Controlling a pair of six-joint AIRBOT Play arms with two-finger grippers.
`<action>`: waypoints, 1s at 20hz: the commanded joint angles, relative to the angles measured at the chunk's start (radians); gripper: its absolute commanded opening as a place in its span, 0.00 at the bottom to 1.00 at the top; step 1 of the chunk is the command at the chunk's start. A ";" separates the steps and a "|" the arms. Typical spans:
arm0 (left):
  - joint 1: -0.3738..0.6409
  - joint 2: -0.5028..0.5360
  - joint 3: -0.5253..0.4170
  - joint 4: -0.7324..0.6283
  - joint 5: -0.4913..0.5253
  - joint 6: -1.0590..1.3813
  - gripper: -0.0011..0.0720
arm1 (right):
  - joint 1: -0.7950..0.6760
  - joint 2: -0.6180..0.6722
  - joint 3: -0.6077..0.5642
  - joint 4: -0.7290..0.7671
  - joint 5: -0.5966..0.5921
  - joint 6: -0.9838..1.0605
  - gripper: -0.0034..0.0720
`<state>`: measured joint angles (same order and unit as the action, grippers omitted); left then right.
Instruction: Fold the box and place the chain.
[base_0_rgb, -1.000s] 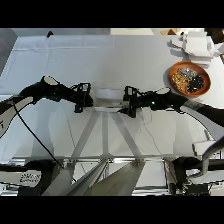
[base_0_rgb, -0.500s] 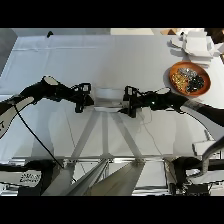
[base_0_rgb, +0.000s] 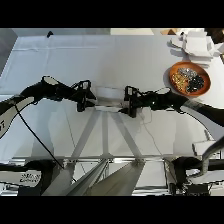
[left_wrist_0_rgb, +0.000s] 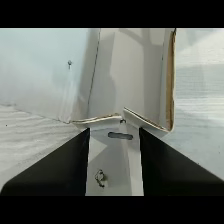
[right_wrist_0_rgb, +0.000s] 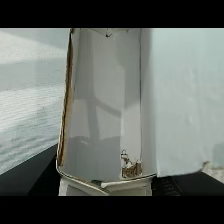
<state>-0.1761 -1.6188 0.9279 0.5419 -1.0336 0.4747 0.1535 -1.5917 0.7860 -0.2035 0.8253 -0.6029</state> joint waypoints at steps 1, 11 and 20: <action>-0.001 -0.001 0.000 -0.007 -0.003 -0.001 0.50 | 0.000 0.000 0.001 0.001 0.002 0.000 0.71; -0.002 -0.001 0.000 -0.011 -0.003 -0.003 0.20 | 0.000 0.000 0.001 0.001 0.002 0.000 0.71; -0.019 -0.001 0.000 -0.013 -0.002 -0.008 0.45 | 0.000 0.000 0.001 0.001 0.002 0.000 0.71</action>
